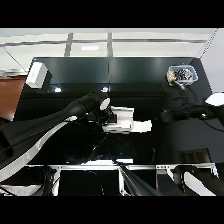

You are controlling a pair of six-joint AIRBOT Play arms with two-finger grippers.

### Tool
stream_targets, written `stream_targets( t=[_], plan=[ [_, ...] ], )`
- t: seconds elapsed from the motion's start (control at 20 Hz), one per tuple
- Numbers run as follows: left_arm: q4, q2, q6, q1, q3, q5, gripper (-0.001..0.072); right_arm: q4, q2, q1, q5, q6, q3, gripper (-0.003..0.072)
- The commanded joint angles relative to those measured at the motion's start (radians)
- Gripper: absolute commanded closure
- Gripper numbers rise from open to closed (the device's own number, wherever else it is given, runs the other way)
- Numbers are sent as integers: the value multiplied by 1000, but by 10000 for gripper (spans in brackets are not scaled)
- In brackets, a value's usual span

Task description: Fold the box and place the chain.

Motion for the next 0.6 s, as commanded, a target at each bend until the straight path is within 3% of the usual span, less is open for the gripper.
stream_targets(
  t=[0.0,0.1,0.2,0.55],
  plan=[
    [1,0,0,0,0,-1,683,-105,21,-201,-104,315,-97,671],
    [1,0,0,0,0,-1,683,69,8,-198,-165,299,-190,671],
    [1,0,0,0,0,0,683,135,-30,-144,-214,290,-243,671],
    [1,0,0,0,0,-1,683,277,-181,143,-296,204,-248,671]
  ],
)
